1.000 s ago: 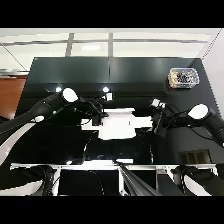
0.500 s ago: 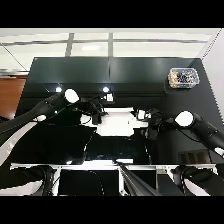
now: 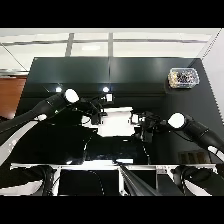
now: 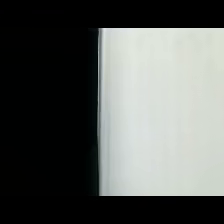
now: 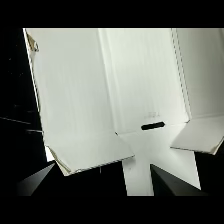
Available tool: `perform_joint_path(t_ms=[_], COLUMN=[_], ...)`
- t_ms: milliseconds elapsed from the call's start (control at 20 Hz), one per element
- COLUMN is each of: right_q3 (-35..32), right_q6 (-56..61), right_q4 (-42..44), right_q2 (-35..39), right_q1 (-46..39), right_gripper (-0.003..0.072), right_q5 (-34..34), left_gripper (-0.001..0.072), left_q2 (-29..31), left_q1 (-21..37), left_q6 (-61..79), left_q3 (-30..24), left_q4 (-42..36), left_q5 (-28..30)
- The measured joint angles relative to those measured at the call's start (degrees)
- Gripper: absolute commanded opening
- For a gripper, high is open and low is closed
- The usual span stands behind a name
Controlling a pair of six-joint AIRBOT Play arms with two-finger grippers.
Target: Fold the box and place the chain.
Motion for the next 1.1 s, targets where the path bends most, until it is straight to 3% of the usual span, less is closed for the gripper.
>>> perform_joint_path(t_ms=[200,550,850,1100], right_q3=[0.0,2.1,7.1,8.1], right_q6=[-0.5,-0.7,-1.7,-6.2], right_q4=[2.2,1.3,-2.2,4.1], right_q2=[-1.9,-2.5,-2.0,-2.3], right_q1=[2.5,5.0,2.3,-1.9], right_gripper=[0.0702,0.0702,0.0702,0.0701], right_q5=[-1.1,-9.2,-7.0,-4.8], left_gripper=[0.0024,0.0024,0.0024,0.0024], left_q2=[-0.1,-0.1,-0.1,-0.1], left_q1=[0.0,0.0,0.0,0.0], left_q6=[0.0,0.1,0.0,0.1], left_q3=[0.0,0.0,0.0,0.0], left_q4=[0.0,0.1,0.1,0.1], left_q5=[-0.9,-1.3,-1.3,-1.3])
